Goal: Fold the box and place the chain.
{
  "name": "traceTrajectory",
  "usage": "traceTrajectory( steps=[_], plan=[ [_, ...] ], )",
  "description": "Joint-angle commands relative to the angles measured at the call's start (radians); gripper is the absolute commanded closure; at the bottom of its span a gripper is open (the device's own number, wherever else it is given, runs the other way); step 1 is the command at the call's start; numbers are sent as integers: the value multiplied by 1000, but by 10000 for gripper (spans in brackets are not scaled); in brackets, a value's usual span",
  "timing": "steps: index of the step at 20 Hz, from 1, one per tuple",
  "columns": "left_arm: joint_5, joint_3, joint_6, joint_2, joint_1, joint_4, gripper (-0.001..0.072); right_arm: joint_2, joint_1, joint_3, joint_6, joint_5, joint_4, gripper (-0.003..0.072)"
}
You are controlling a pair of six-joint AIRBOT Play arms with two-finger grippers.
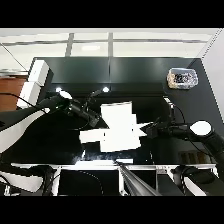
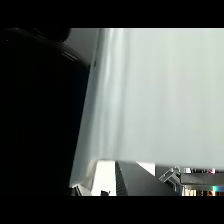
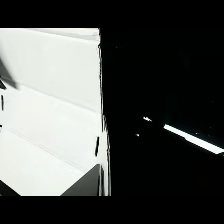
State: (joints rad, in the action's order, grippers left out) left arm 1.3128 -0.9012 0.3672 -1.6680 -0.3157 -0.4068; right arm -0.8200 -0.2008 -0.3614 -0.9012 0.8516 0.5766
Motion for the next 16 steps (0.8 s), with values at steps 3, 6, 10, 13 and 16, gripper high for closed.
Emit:
traceTrajectory(
  steps=[3, 6, 10, 13, 16],
  plan=[
    [-9, -1, 2, 0, 18, 0, 465, 1, -1, 0, 0, 2, 0, 642],
    [-7, -1, 3, 0, 31, 1, 454, 1, -1, 0, 0, 5, 1, 642],
    [-6, -7, 5, 0, 31, 5, 413, 1, -1, 0, 0, 5, 1, 642],
    [-24, -16, 23, 0, 30, 3, 422, 1, -1, 0, 0, 5, 1, 642],
    [-18, -17, 30, 0, 30, -18, 588, 1, -1, 0, 0, 5, 1, 642]
  ],
)
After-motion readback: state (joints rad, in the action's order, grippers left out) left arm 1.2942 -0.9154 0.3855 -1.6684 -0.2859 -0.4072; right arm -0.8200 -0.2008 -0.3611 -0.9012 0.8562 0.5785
